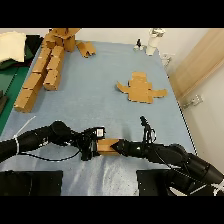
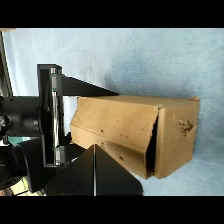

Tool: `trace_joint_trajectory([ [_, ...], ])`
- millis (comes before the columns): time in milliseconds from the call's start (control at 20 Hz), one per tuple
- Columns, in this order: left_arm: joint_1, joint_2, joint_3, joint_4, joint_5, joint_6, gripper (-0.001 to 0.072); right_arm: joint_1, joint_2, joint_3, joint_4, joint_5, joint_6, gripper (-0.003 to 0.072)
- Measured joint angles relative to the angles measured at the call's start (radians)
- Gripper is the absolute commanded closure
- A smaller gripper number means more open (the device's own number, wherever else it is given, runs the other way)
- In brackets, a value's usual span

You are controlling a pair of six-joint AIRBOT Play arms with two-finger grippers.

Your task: Fold the box.

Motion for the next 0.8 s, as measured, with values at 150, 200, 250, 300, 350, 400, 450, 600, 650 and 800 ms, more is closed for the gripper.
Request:
trace_joint_trajectory([
  [150,0.000,0.000,0.000,0.000,0.000,0.000,0.0184,0.001,-0.015,0.000,0.001,-0.013,-0.001,0.0685],
  [200,0.000,0.000,0.000,0.000,0.000,0.000,0.0185,0.001,-0.021,0.000,0.001,-0.016,-0.001,0.0684],
  [250,0.000,0.000,0.000,0.000,0.000,0.000,0.0185,0.001,-0.028,0.001,0.001,-0.018,-0.002,0.0685],
  [300,0.000,0.000,0.000,0.000,0.000,0.001,0.0184,0.001,-0.036,0.001,0.002,-0.021,-0.002,0.0684],
  [350,0.000,0.000,0.000,0.000,0.000,0.001,0.0184,0.001,-0.043,0.001,0.001,-0.022,-0.002,0.0685],
  [400,0.000,0.000,0.000,0.000,0.000,0.001,0.0185,0.001,-0.052,0.001,0.001,-0.023,-0.003,0.0684],
  [450,0.000,0.000,0.000,0.000,0.000,0.001,0.0185,0.001,-0.060,0.001,0.000,-0.026,-0.003,0.0684],
  [600,0.000,0.000,0.000,0.000,0.000,0.001,0.0185,0.001,-0.082,0.001,-0.002,-0.031,-0.009,0.0684],
  [650,0.000,0.000,0.000,0.000,0.000,0.001,0.0185,0.001,-0.089,0.001,-0.003,-0.031,-0.010,0.0684],
  [800,0.000,0.000,0.000,0.000,0.000,0.001,0.0185,0.001,-0.101,0.001,-0.008,-0.032,-0.013,0.0684],
])
